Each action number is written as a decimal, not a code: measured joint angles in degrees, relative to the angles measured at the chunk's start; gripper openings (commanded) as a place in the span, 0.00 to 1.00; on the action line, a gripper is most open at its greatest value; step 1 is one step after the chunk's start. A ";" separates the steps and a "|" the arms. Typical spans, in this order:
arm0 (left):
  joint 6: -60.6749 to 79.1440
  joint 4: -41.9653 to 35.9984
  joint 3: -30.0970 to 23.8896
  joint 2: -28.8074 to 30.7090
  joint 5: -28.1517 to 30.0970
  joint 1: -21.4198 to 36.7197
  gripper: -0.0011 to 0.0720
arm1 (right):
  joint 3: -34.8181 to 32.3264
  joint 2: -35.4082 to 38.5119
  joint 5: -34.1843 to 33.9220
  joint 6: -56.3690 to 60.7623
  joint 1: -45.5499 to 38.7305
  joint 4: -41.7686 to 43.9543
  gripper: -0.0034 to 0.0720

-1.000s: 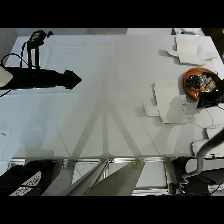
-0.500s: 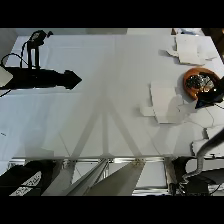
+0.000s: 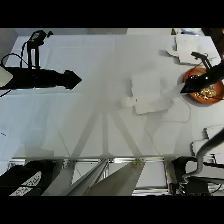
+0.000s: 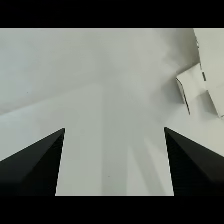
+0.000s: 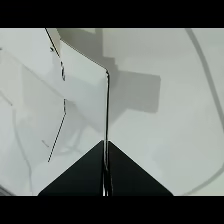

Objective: Fold the box and place the chain.

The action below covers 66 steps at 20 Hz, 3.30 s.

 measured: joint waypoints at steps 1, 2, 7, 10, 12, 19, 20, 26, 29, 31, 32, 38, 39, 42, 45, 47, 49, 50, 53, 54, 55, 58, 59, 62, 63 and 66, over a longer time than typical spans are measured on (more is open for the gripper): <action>0.00 0.02 0.00 0.00 0.02 0.00 0.97 | -0.94 1.36 -0.48 -0.20 0.74 1.31 0.05; 0.00 0.00 0.00 0.00 0.02 0.00 0.97 | -2.36 2.97 -0.94 -0.35 1.51 2.56 0.05; 0.00 0.00 0.00 0.00 0.02 0.00 0.97 | -11.08 10.43 -5.29 -0.70 5.77 5.73 0.05; 0.00 0.00 0.00 0.00 0.02 0.00 0.97 | -14.47 13.68 -9.07 -1.01 9.57 6.56 0.05; 0.00 0.00 0.00 0.02 0.00 0.00 0.97 | -15.63 14.95 -12.87 -1.84 12.57 8.22 0.05; 0.00 0.00 0.00 0.04 0.02 0.00 0.97 | -23.91 18.32 -31.08 -8.59 20.65 16.81 0.05; 0.02 0.00 0.00 0.04 0.02 0.00 0.97 | -26.45 19.12 -34.10 -9.09 21.33 17.35 0.05; 0.00 0.00 0.00 0.04 0.02 0.00 0.97 | -41.27 21.97 -49.79 -11.61 23.02 20.31 0.06; 0.00 0.00 0.00 0.04 0.02 0.00 0.97 | -44.81 22.25 -55.32 -12.24 23.19 22.16 0.06; 0.00 0.02 0.00 0.04 0.02 0.00 0.97 | -45.83 22.32 -57.53 -12.76 23.26 23.17 0.06; 0.00 0.00 0.00 0.04 0.02 0.00 0.97 | -46.16 22.36 -58.51 -12.90 23.28 24.02 0.06; 0.00 0.00 0.00 0.04 0.02 0.00 0.97 | -46.84 22.05 -62.84 -13.49 26.49 29.14 0.06; 0.02 0.00 0.00 0.04 0.02 0.00 0.97 | -46.90 21.75 -63.34 -13.51 27.41 29.42 0.06; 0.00 0.02 0.00 0.04 0.02 0.00 0.97 | -46.93 20.50 -64.46 -13.64 29.59 30.05 0.06; 0.00 0.00 0.00 0.04 0.02 0.00 0.97 | -46.93 19.89 -65.00 -13.64 30.51 30.34 0.06; 0.00 0.00 0.00 0.04 0.02 0.00 0.97 | -46.93 19.71 -65.07 -13.64 30.73 30.40 0.06; 0.00 0.00 0.00 0.04 0.02 0.00 0.97 | -46.93 19.61 -65.09 -13.60 30.88 30.42 0.06; 0.02 0.00 0.00 0.04 0.02 0.00 0.97 | -46.93 19.58 -65.11 -13.55 30.93 30.42 0.06; 0.00 0.00 0.00 0.04 0.02 0.00 0.97 | -46.93 19.56 -65.13 -13.51 30.97 30.45 0.06; 0.02 0.00 0.00 0.04 0.02 0.00 0.97 | -46.93 19.56 -65.13 -13.49 30.97 30.45 0.06; 0.24 0.11 0.00 0.07 0.00 0.00 0.97 | -46.93 19.56 -65.16 -13.49 30.97 30.47 0.06; 3.67 1.75 0.00 0.09 -0.02 0.00 0.97 | -46.93 19.56 -65.13 -13.49 30.97 30.47 0.06; 4.37 2.01 0.00 0.09 -0.04 0.00 0.97 | -46.93 19.56 -65.13 -13.49 30.97 30.47 0.06; 5.51 2.58 0.00 0.09 -0.04 0.00 0.97 | -46.93 19.56 -65.16 -13.46 30.97 30.47 0.06; 5.77 2.64 0.00 0.09 0.07 0.00 0.97 | -46.93 19.56 -65.16 -13.46 30.97 30.47 0.06; 5.99 2.54 0.00 0.07 0.26 0.00 0.97 | -46.93 19.56 -65.16 -13.49 30.97 30.47 0.06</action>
